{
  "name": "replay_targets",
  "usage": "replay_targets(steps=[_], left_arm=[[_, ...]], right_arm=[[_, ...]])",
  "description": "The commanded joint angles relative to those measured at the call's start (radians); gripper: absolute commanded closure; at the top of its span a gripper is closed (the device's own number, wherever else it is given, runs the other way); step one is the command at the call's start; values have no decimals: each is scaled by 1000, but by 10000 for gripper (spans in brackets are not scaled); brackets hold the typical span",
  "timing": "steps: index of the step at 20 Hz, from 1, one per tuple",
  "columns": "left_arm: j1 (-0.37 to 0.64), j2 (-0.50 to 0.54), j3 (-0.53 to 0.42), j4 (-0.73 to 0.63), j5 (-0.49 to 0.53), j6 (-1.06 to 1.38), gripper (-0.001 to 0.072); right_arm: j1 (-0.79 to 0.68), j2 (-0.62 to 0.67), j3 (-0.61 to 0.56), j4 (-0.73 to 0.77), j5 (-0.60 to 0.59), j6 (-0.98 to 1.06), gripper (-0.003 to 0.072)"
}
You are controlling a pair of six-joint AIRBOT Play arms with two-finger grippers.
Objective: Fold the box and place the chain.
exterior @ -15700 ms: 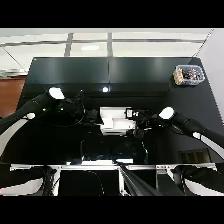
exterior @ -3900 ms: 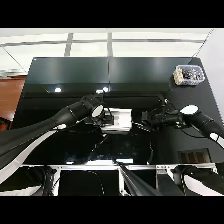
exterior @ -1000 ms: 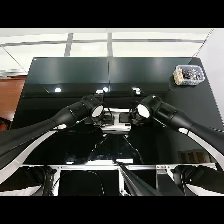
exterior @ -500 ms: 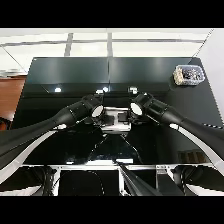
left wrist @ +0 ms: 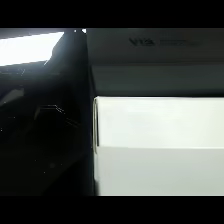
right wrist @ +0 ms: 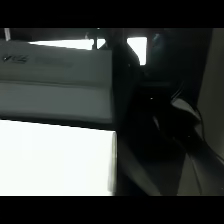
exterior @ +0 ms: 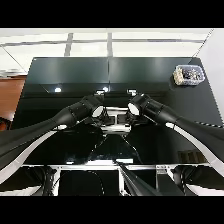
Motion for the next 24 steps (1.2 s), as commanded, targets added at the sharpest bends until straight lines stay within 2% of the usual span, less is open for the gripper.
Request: replay_targets(steps=[1,5,7,9,11,17,18,19,20,24], left_arm=[[0,0,0,2,5,1,679],[0,0,0,2,5,1,679],[0,0,0,2,5,1,679],[0,0,0,2,5,1,679],[0,0,0,2,5,1,679],[0,0,0,2,5,1,679],[0,0,0,2,5,1,679],[0,0,0,2,5,1,680],[0,0,0,2,5,1,679],[0,0,0,2,4,1,679]], right_arm=[[1,-3,1,8,1,-11,674],[1,-3,1,16,7,-12,670],[0,-3,1,17,6,-11,536],[0,-3,1,17,3,-11,539],[-2,-3,1,14,3,-11,674],[-16,-3,1,14,0,-11,667],[-21,-3,1,16,1,-11,539],[-25,-3,1,17,6,-12,339],[-31,-1,1,17,11,-22,301],[-39,61,1,18,25,-113,301]])
